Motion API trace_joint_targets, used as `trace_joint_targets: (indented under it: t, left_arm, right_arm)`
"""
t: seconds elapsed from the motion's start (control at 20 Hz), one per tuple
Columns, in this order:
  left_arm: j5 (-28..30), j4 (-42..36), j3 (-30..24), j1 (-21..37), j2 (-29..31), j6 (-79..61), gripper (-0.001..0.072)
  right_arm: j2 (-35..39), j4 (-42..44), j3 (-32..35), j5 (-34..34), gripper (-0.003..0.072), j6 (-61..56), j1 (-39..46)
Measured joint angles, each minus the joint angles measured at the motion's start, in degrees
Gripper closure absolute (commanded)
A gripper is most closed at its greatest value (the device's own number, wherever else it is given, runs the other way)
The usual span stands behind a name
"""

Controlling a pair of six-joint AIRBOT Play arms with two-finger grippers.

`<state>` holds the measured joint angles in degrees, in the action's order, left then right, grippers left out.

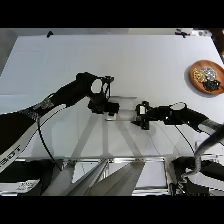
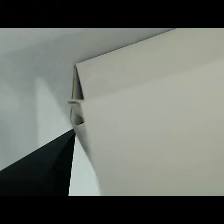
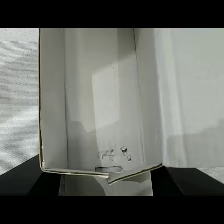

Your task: Fold the box and place the chain.

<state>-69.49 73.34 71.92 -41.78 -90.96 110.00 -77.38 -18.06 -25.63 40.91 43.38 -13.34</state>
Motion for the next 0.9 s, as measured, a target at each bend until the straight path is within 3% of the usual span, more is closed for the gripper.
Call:
trace_joint_targets:
  t: [0.25, 0.5, 0.9]
  left_arm:
    - [1.0, 2.8, 0.0, -1.2, -0.3, 2.5, 0.0262]
    - [2.1, 6.1, -0.3, -3.4, -0.3, 5.4, 0.0272]
    - [9.0, 8.6, -4.1, -6.8, 0.7, 9.2, 0.0274]
  right_arm:
    - [0.0, 0.0, 0.0, 0.0, 0.0265, 0.0, 0.0]
    - [0.0, 0.0, 0.0, 0.0, 0.0265, 0.0, 0.0]
    - [0.0, 0.1, 0.0, 0.0, 0.0265, -0.1, 0.0]
